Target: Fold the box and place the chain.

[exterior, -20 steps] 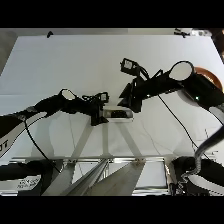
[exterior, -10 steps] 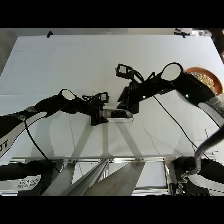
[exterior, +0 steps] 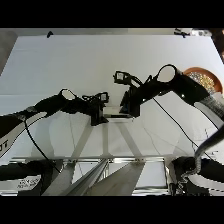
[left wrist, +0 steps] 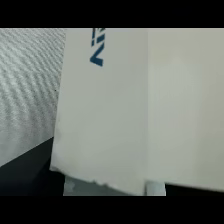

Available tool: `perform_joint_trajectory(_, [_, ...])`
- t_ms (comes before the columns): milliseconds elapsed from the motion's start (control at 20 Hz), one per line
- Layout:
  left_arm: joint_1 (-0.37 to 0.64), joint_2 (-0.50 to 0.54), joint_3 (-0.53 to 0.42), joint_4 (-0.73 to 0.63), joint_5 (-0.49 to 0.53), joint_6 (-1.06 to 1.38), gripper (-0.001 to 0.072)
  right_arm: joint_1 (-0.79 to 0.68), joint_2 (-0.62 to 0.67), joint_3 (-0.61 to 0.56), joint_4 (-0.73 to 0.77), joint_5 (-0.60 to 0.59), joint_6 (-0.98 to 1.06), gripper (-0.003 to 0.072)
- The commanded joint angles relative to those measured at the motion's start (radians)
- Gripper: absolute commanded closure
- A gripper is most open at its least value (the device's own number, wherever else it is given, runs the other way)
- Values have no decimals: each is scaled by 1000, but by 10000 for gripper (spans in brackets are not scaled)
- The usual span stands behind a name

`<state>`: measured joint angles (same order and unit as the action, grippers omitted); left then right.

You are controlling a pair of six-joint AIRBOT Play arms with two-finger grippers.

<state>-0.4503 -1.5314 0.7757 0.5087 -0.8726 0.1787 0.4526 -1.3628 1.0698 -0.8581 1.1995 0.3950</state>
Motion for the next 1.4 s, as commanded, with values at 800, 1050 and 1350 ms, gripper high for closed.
perform_joint_trajectory(800, [0, 1, 0, 0, -1, 0, 326, 109, 11, -37, -272, -151, 102, 282])
perform_joint_trajectory(1050, [0, 1, 0, 0, 0, 0, 326, 123, 37, -37, -282, -162, 102, 370])
perform_joint_trajectory(1350, [0, 1, 0, 0, 0, 0, 326, 123, 56, -37, -289, -211, 107, 396])
